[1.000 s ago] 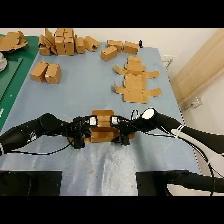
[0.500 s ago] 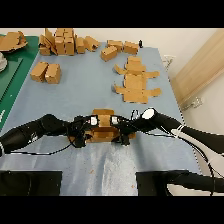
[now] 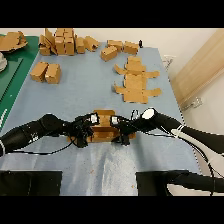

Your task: Fold the box.

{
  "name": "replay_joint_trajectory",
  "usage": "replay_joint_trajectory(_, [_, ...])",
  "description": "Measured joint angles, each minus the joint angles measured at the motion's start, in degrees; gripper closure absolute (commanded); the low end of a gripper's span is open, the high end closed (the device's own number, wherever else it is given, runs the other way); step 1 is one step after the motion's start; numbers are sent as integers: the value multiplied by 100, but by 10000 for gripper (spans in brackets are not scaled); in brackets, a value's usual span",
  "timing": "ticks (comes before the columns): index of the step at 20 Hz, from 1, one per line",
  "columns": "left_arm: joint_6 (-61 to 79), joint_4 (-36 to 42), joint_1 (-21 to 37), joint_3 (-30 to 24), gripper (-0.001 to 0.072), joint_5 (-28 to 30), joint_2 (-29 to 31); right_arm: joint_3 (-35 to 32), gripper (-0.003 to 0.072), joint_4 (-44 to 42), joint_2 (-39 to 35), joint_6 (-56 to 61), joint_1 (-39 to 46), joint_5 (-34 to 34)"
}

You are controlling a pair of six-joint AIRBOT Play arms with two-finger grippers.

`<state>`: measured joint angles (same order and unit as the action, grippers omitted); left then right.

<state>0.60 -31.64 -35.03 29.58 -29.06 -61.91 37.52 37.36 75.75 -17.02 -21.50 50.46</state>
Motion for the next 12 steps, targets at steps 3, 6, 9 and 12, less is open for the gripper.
replay_joint_trajectory(3, [0,22,0,2,667,0,-39,0,165,-2,0,0,0,0])
replay_joint_trajectory(6, [0,33,0,2,664,2,-57,0,166,-2,0,0,0,0])
replay_joint_trajectory(9, [0,61,0,0,345,-2,-61,0,166,-2,0,0,-2,0])
replay_joint_trajectory(12, [-9,195,0,0,344,-2,-61,0,165,-2,0,-2,0,0])
